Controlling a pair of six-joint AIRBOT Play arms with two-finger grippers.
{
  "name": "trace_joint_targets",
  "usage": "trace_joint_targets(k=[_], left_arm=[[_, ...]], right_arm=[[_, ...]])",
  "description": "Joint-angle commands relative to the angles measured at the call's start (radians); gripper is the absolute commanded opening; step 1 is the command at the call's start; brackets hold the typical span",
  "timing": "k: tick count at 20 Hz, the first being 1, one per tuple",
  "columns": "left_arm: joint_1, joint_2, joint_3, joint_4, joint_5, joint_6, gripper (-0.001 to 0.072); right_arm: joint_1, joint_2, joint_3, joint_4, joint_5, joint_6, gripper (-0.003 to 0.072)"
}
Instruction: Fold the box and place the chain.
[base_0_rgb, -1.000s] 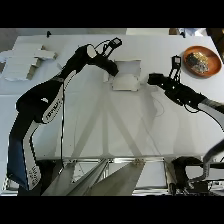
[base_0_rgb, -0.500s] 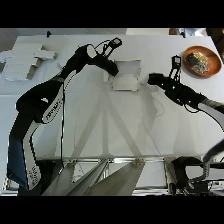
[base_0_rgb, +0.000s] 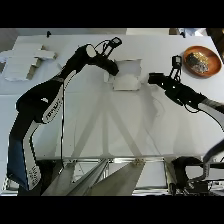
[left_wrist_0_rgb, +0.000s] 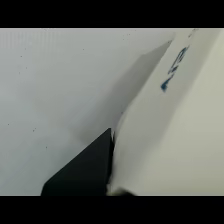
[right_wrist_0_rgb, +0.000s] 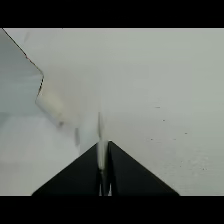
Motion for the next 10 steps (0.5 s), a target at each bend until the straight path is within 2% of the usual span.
trace_joint_targets(k=[1,2,7,10], left_arm=[[0.0,0.001,0.0,0.005,-0.009,0.005,0.0012],[0.0,0.002,0.0,0.005,-0.012,0.005,0.0011],[0.002,0.033,0.0,0.006,-0.077,0.011,0.001],[0.005,0.066,0.0,0.002,-0.166,0.073,0.0005]], right_arm=[[0.0,0.001,0.0,0.004,-0.002,0.0,0.0347],[0.0,0.003,0.0,0.004,-0.002,0.0,0.0383],[-0.001,0.071,0.0,0.004,-0.012,-0.002,0.0383],[-0.001,0.144,0.0,0.002,-0.081,-0.005,0.0382]])
